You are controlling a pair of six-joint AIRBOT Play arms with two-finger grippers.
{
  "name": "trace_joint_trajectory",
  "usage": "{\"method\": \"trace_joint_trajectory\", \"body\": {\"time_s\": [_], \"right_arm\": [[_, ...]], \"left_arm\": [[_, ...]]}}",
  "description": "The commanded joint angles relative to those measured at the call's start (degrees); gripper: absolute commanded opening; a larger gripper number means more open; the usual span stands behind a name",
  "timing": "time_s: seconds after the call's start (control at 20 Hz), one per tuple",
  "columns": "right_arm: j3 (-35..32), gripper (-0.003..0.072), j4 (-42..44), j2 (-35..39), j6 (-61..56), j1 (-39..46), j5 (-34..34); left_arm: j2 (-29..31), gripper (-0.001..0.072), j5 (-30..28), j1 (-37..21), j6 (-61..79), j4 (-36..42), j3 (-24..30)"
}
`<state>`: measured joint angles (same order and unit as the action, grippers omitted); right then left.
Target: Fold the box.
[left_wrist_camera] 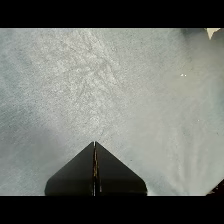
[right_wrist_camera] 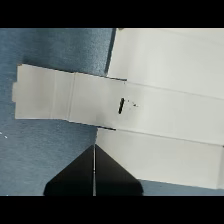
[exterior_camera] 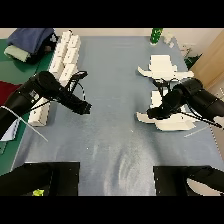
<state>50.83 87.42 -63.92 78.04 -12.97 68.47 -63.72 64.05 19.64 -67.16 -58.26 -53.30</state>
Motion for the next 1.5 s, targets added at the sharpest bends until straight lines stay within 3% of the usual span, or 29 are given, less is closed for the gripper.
{"method": "trace_joint_trajectory", "body": {"time_s": [0.0, 0.6, 1.0, 1.2, 1.3, 1.45], "right_arm": [[0.0, 0.0019, 0.0, 0.0, 0.0, 0.0, 0.0], [0.0, 0.0019, 0.1, 0.0, 0.0, 0.0, -0.2], [0.0, 0.0019, 8.9, 0.0, -0.1, 0.0, -10.0], [0.5, 0.0023, 10.9, 0.0, -7.0, 0.3, -10.6], [4.9, 0.0313, 4.9, -0.1, -9.6, 4.5, -2.7], [13.4, 0.0317, -9.6, -0.3, -7.5, 18.1, 6.7]], "left_arm": [[0.0, 0.0013, 0.0, 0.0, 0.0, 0.0, 0.0], [0.0, 0.0013, 0.0, 0.0, 0.0, 0.0, 0.0], [0.0, 0.0013, -2.0, 0.0, 0.0, 0.0, 0.0], [0.0, 0.0014, -4.7, 0.0, 0.0, 1.1, 0.0], [-0.1, 0.0014, -6.0, 0.0, 0.0, 2.5, 0.0], [-0.6, 0.0015, -8.4, 0.0, 0.0, 5.5, 0.0]]}}
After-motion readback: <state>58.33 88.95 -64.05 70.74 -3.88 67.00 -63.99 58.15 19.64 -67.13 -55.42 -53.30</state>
